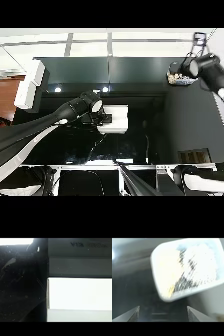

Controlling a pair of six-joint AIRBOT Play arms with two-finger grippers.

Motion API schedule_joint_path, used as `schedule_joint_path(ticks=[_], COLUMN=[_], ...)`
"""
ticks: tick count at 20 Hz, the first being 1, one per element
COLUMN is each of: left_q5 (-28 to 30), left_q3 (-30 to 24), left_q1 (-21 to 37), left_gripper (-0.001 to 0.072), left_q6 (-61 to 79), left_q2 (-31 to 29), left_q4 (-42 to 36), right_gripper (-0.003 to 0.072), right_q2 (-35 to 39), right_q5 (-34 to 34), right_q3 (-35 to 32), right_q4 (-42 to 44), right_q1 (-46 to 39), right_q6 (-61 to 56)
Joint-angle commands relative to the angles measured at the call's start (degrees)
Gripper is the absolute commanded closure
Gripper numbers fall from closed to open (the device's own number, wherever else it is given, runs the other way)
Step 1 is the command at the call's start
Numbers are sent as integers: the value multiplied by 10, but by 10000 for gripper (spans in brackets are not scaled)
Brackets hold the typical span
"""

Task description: Fold the box and place the chain.

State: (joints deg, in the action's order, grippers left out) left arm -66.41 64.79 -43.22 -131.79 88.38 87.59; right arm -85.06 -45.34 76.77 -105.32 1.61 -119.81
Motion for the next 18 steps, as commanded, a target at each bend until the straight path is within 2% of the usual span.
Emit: schedule_joint_path(ticks=[1,4,6,8,11,12,13,16,17,18], left_q5=[-1,-1,-1,-1,-1,-1,-1,-1,-1,-1], left_q3=[0,0,0,0,0,0,0,0,0,0], left_q1=[0,0,0,0,0,0,0,0,0,0], left_gripper=[682,682,682,682,682,682,682,682,682,682], left_q6=[0,0,0,0,0,0,0,0,0,0], left_q2=[0,0,0,0,0,0,0,0,0,0], left_q4=[0,0,0,0,0,0,0,0,0,0], right_gripper=[-6,32,32,33,33,44,100,101,123,214], right_q2=[-145,-263,-306,-323,-327,-329,-332,-346,-350,-351], right_q5=[-45,-171,-212,-215,-171,-160,-155,-157,-161,-161], right_q3=[171,322,366,379,379,379,379,379,379,379], right_q4=[118,119,119,124,128,128,128,130,130,129], right_q1=[-96,-122,-134,-146,-150,-150,-150,-150,-150,-150], right_q6=[10,29,29,30,59,59,59,61,62,65])
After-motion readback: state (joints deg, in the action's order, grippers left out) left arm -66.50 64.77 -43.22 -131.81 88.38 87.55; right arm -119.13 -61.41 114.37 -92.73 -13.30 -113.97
